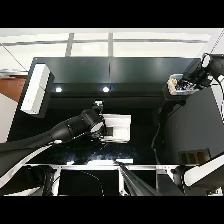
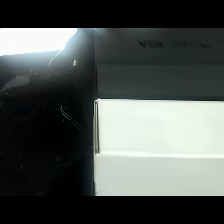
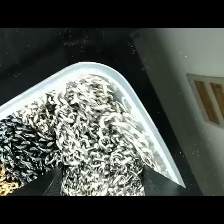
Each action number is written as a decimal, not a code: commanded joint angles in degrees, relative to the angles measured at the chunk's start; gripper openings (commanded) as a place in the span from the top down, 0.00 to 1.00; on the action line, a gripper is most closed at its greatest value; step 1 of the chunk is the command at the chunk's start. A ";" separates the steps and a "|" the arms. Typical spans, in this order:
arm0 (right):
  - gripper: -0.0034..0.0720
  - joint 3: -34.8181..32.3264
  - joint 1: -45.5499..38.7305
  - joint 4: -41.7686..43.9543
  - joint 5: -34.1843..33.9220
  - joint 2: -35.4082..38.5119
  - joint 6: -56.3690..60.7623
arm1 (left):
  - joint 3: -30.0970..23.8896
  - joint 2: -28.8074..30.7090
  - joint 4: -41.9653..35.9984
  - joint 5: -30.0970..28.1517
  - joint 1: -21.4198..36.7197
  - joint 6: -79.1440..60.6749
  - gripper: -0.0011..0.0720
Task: Fold the box and place the chain.
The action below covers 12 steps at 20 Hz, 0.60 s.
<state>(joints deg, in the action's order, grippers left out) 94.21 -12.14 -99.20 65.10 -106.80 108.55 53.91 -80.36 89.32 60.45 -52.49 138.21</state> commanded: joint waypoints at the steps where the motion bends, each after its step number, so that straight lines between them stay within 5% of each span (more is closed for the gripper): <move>1: 0.34 0.07 -0.11 0.61 -0.50 -0.61 -0.50 | 0.00 -0.02 0.00 0.00 0.04 -0.02 0.94; 4: 0.90 0.70 -0.07 0.81 0.59 -0.55 -3.34 | 0.00 -0.02 0.02 0.00 0.04 0.00 0.94; 12: 0.90 4.81 0.02 3.39 11.26 7.32 -12.46 | 0.00 -0.02 0.02 0.00 0.04 -0.02 0.94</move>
<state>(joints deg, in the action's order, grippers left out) 98.21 -12.19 -96.62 72.64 -102.78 99.07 53.91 -80.36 89.32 60.45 -52.49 138.21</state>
